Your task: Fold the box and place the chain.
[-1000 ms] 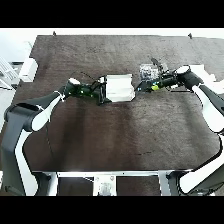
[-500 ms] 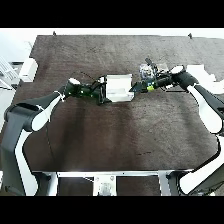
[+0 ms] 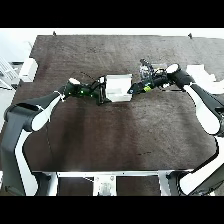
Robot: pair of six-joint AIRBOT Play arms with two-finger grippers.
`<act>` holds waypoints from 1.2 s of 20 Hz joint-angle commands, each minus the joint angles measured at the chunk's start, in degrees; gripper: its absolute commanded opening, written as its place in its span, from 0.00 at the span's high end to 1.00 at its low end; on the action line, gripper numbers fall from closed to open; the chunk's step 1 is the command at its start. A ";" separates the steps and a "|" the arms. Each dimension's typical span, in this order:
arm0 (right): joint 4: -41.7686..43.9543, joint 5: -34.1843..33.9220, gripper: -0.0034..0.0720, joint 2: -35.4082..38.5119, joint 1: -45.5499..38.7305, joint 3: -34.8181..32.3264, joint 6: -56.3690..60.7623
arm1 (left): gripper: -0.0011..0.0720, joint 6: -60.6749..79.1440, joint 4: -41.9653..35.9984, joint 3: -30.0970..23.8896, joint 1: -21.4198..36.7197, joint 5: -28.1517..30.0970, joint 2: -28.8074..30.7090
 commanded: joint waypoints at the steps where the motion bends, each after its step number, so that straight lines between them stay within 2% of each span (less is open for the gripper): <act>1: -6.21 -1.03 0.32 -0.02 2.12 2.82 4.17 | 0.35 0.04 0.00 0.02 -0.02 0.00 -0.02; 3: -7.52 -1.09 0.32 -0.02 3.56 3.93 4.87 | 0.35 0.04 0.00 0.02 -0.02 0.02 -0.02; 8: -17.92 -5.42 0.32 -0.02 6.49 4.24 14.32 | 0.35 0.04 0.00 0.02 -0.02 0.02 -0.02; 12: -20.37 -8.96 0.32 -0.02 7.28 4.31 21.18 | 0.35 0.04 0.00 0.02 -0.02 -0.02 -0.02; 24: -31.63 -9.29 0.32 -0.07 12.28 4.31 33.46 | 0.35 0.04 -0.02 0.02 -0.02 -0.02 -0.02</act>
